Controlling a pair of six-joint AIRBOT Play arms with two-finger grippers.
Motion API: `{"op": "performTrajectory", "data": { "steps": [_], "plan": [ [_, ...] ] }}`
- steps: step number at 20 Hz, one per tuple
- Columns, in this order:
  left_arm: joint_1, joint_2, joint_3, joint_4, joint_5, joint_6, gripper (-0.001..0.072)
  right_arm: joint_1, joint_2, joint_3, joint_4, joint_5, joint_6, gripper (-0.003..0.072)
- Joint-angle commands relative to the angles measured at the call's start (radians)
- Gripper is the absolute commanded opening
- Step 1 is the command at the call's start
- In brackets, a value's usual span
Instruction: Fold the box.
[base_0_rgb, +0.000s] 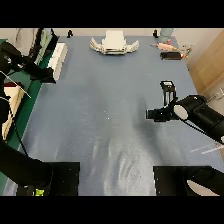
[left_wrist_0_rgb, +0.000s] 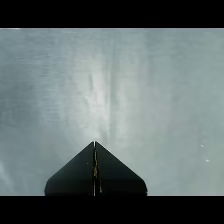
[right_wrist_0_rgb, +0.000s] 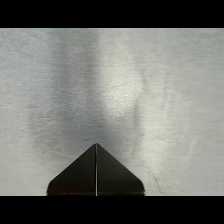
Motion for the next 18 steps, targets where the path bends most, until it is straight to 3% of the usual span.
{"op": "performTrajectory", "data": {
  "steps": [1,5,9,11,18],
  "plan": [
    [-0.098,0.134,-0.115,0.013,-0.002,-0.004,0.0008,0.0,-0.016,0.03,0.08,-0.019,-0.022,0.0004],
    [-0.266,0.406,-0.404,0.032,0.146,-0.039,0.001,0.0,-0.125,0.188,0.158,-0.016,-0.069,0.0004],
    [-0.424,0.57,-0.605,0.035,0.256,-0.134,0.0012,0.0,-0.269,0.345,0.322,-0.014,-0.186,0.0005],
    [-0.471,0.591,-0.637,0.034,0.257,-0.177,0.0016,0.0,-0.299,0.37,0.397,-0.016,-0.185,0.0004],
    [-0.506,0.59,-0.637,0.026,0.242,-0.18,0.0016,0.0,-0.301,0.37,0.4,-0.014,-0.185,0.0004]
  ]
}}
